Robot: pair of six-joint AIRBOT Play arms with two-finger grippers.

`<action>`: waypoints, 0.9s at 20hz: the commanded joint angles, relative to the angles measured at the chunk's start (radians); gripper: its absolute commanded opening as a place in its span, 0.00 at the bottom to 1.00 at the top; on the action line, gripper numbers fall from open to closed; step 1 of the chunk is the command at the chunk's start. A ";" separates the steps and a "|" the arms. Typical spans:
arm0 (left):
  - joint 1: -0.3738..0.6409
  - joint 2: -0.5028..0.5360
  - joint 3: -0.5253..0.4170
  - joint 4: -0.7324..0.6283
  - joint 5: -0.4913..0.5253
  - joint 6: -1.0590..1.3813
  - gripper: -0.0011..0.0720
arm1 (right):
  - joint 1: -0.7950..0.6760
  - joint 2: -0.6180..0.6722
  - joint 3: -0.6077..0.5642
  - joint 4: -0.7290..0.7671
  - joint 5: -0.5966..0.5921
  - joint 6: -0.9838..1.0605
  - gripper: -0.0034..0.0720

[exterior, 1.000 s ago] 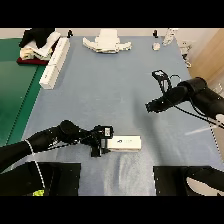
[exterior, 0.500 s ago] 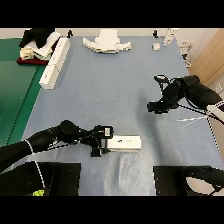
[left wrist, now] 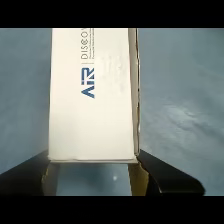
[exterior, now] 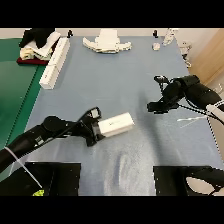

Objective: Fold the box.

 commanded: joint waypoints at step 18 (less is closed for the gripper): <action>0.935 -0.338 0.341 0.427 0.090 -0.496 0.74 | -0.001 0.000 0.001 0.001 0.000 0.000 0.05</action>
